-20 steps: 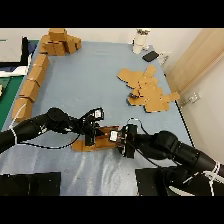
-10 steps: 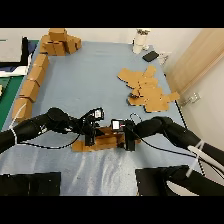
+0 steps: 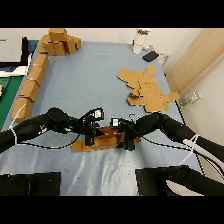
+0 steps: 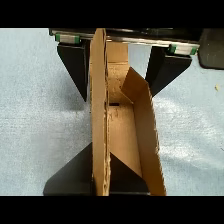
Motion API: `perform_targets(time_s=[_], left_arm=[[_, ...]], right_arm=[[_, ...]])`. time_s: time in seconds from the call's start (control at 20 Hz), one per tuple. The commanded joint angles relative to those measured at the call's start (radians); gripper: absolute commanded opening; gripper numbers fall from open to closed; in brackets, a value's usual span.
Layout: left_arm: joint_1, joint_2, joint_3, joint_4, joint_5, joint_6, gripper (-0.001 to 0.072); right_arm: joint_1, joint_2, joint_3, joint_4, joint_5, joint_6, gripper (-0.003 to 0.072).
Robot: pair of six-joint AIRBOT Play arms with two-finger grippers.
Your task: Fold the box.
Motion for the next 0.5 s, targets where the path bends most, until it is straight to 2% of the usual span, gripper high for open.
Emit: perform_targets(time_s=[0.0, 0.45], left_arm=[[-0.001, 0.000, 0.001, 0.000, 0.001, 0.000, 0.0014], [-0.001, 0.000, 0.001, 0.000, 0.000, 0.000, 0.0015]], right_arm=[[0.001, -0.002, 0.001, 0.004, 0.010, -0.023, 0.0715], [0.054, -0.055, 0.001, -0.002, 0.041, -0.029, 0.0704]])
